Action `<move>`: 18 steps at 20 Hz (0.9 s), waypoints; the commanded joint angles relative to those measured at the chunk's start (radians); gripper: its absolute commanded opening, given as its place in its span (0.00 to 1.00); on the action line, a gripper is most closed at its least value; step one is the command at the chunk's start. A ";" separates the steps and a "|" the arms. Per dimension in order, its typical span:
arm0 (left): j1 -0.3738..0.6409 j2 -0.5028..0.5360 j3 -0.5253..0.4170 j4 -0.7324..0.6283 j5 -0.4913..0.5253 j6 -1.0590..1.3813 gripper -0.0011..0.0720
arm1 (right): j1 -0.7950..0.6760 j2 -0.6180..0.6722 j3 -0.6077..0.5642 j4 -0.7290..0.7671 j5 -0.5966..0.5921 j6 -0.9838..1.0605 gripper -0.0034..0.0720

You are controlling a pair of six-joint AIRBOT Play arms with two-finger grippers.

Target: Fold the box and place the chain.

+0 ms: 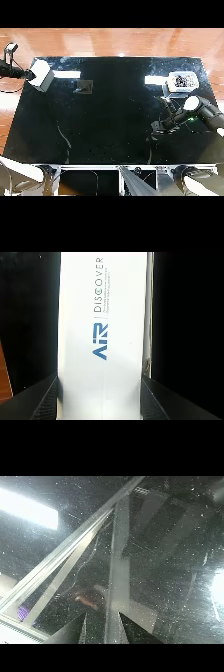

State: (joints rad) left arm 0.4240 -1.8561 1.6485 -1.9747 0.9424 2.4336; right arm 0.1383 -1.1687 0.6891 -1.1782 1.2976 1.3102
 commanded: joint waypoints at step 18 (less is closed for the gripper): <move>-0.033 -0.004 0.012 0.029 -0.039 -0.004 0.87 | 0.000 0.000 0.000 0.000 -0.001 0.010 0.38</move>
State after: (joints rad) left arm 0.3923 -1.8614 1.6520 -1.9415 0.9234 2.4340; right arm 0.1383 -1.1687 0.6891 -1.1782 1.2964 1.3174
